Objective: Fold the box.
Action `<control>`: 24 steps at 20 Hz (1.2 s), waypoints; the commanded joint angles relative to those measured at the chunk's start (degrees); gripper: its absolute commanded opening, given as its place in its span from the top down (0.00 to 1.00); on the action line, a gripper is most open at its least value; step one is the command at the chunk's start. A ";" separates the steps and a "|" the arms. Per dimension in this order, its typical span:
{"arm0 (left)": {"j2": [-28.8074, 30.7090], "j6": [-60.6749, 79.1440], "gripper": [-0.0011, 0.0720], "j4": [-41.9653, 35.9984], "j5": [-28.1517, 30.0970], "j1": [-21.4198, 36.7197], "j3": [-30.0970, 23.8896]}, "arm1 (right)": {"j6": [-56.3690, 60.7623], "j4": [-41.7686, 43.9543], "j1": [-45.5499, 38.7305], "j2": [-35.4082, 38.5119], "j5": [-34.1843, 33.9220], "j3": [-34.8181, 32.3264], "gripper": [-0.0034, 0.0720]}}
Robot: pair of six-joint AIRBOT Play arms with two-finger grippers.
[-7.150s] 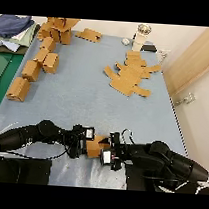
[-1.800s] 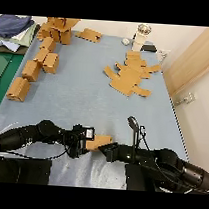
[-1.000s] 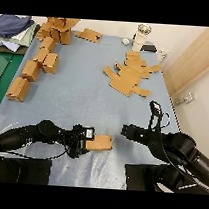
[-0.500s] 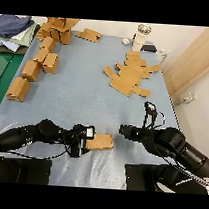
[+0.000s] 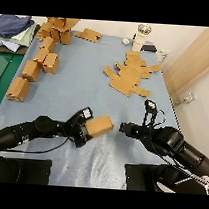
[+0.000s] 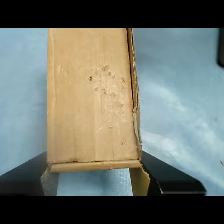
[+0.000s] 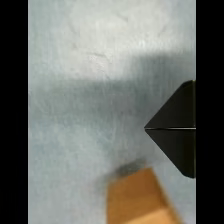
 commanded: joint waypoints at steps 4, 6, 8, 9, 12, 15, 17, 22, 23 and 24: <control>1.44 -10.12 0.27 1.81 6.36 17.27 0.22 | 1.57 -4.17 -2.29 0.00 0.20 0.04 0.95; 1.42 -10.10 0.27 1.81 9.77 24.76 0.31 | 1.55 -4.15 -2.82 0.00 0.22 0.04 0.95; 0.55 -9.62 0.27 1.84 11.47 31.85 0.76 | 1.55 -4.15 -2.89 0.00 0.33 0.04 0.95; -0.44 -9.62 0.27 2.10 11.39 35.08 1.38 | 1.55 -4.15 -2.89 -0.02 0.70 0.04 0.95; -5.01 -9.64 0.27 2.64 11.43 42.23 4.22 | 1.55 -4.15 -2.89 -0.02 1.79 0.04 0.95; -10.69 -9.64 0.27 4.20 11.47 45.70 8.35 | 1.55 -4.17 -2.89 -0.02 3.26 0.04 0.95; -15.43 -9.64 0.27 5.01 11.56 46.60 12.17 | 1.57 -4.17 -2.89 -0.02 4.87 0.04 0.95; -26.21 -9.77 0.27 5.01 12.09 46.69 24.24 | 1.57 -4.20 -2.89 -0.02 8.81 0.15 0.95; -27.67 -9.88 0.27 5.01 12.09 46.69 26.67 | 1.55 -4.22 -2.93 -0.02 8.81 0.26 0.95; -29.03 -9.90 0.27 5.01 12.11 46.69 29.00 | 1.55 -4.24 -2.93 -0.02 8.81 0.44 0.95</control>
